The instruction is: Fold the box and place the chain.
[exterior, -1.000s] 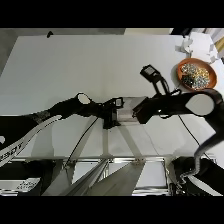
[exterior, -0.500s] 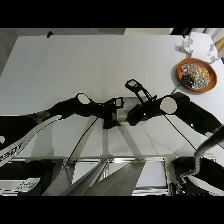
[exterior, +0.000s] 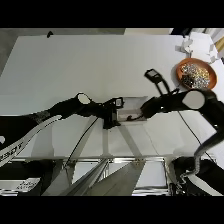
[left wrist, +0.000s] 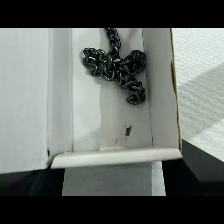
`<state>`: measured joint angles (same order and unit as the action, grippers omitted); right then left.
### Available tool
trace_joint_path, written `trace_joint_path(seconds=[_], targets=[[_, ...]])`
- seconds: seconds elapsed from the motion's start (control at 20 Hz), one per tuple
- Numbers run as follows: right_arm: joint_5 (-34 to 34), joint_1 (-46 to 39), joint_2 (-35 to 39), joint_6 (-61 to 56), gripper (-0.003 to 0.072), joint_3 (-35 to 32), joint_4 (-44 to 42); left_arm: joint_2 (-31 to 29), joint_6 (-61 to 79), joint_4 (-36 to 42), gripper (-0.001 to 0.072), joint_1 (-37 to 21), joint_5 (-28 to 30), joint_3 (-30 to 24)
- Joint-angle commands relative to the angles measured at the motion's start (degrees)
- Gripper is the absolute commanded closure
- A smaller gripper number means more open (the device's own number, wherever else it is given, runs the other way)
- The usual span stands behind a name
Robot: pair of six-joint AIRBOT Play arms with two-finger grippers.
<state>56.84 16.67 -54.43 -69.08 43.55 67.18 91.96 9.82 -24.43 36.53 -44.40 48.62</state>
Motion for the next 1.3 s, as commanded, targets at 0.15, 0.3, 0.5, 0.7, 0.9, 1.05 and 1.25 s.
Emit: trace_joint_path(seconds=[0.15,0.3,0.5,0.7,0.9,1.05,1.25], targets=[[-0.6,-17.7,-2.1,0.0,0.0232,0.0,3.7,0.0,0.0,0.0,0.0503,0.0,0.0,0.0],[-4.3,-17.7,-10.2,-0.9,0.0311,0.0,5.4,0.0,0.0,0.0,0.0503,0.0,0.0,0.0],[-8.4,-17.3,-17.9,-9.1,0.0308,0.0,15.4,0.0,0.0,0.0,0.0503,0.0,0.0,0.0],[-10.7,-17.0,-19.9,-10.6,0.0309,0.0,16.4,0.0,0.0,0.0,0.0503,0.0,0.0,0.0],[-13.0,-15.4,-20.5,-10.6,0.0319,0.0,16.4,0.0,0.0,0.0,0.0503,0.0,0.0,0.0],[-12.3,-14.5,-22.8,-10.6,0.0414,0.0,16.4,0.0,0.0,0.0,0.0503,0.0,0.0,0.0],[-11.5,-13.9,-21.9,-10.6,0.0672,0.0,16.6,0.0,0.0,0.0,0.0503,0.0,0.0,0.0]])
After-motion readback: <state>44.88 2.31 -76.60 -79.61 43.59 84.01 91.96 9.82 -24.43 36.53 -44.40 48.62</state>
